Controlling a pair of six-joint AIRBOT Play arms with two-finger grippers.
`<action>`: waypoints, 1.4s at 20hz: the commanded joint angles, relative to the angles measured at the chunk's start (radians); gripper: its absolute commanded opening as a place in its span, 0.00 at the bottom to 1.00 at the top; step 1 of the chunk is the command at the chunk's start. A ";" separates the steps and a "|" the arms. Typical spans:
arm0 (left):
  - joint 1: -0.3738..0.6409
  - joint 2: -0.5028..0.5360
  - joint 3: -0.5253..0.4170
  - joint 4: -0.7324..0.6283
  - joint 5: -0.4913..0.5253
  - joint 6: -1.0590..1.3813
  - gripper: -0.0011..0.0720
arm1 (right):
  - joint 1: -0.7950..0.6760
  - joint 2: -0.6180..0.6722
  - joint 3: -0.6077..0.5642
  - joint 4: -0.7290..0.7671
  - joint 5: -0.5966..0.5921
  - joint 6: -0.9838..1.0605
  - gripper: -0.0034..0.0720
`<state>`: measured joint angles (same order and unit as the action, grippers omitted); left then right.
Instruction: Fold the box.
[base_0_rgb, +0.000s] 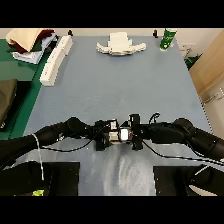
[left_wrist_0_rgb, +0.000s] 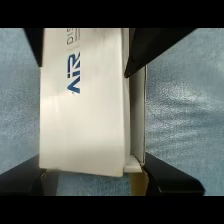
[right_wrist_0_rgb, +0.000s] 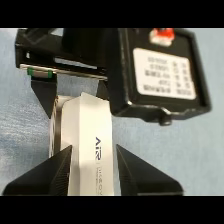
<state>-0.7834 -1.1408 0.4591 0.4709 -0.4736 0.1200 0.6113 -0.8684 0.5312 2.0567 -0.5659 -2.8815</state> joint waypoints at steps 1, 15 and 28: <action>0.000 0.000 0.000 0.000 0.000 0.000 0.65 | 0.018 -0.003 0.000 0.003 -0.016 0.000 0.50; 0.000 0.000 0.000 0.000 0.000 0.000 0.65 | 0.046 -0.018 -0.001 -0.011 -0.046 0.001 0.29; 0.000 0.000 0.000 0.000 0.000 0.000 0.65 | 0.049 0.087 0.001 -0.007 -0.057 0.094 0.58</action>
<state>-0.7837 -1.1408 0.4591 0.4713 -0.4740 0.1200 0.6598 -0.8291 0.5320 2.0472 -0.6197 -2.8544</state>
